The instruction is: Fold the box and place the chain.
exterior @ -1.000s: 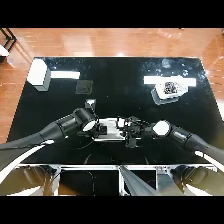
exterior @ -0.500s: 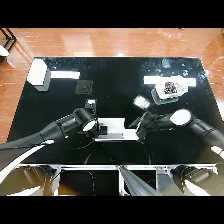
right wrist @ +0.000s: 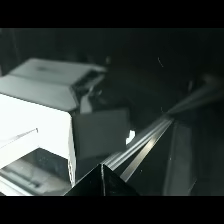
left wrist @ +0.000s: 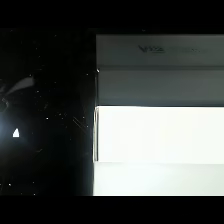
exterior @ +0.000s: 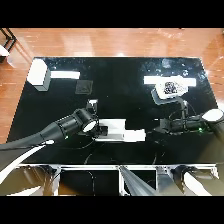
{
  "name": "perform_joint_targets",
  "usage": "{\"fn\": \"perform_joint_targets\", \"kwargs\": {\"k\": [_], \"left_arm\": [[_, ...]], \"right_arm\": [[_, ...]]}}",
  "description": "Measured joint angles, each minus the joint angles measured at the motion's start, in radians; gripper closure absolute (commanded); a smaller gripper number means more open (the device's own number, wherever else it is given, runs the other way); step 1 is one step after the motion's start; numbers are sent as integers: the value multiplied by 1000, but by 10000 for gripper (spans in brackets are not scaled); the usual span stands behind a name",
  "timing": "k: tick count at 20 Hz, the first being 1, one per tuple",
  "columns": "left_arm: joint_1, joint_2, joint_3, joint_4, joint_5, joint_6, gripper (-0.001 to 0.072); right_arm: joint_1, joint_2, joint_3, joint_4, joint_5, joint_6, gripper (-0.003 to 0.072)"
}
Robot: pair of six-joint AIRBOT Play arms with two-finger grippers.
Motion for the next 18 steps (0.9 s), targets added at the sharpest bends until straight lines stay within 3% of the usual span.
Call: {"fn": "perform_joint_targets", "kwargs": {"k": [6,7,8,10,11,18], "left_arm": [[0,0,0,4,1,13,691],[0,0,0,5,1,14,692],[0,0,0,5,1,14,691],[0,0,0,5,1,14,692],[0,0,0,5,0,14,691],[0,0,0,5,-2,15,691]], "right_arm": [[165,-105,-59,45,-123,109,663],[194,-124,-61,69,-139,109,605],[222,-139,-61,96,-154,108,390],[259,-156,-48,158,-159,89,64],[272,-161,-36,178,-154,79,-19],[300,-177,27,227,-76,22,-12]]}}
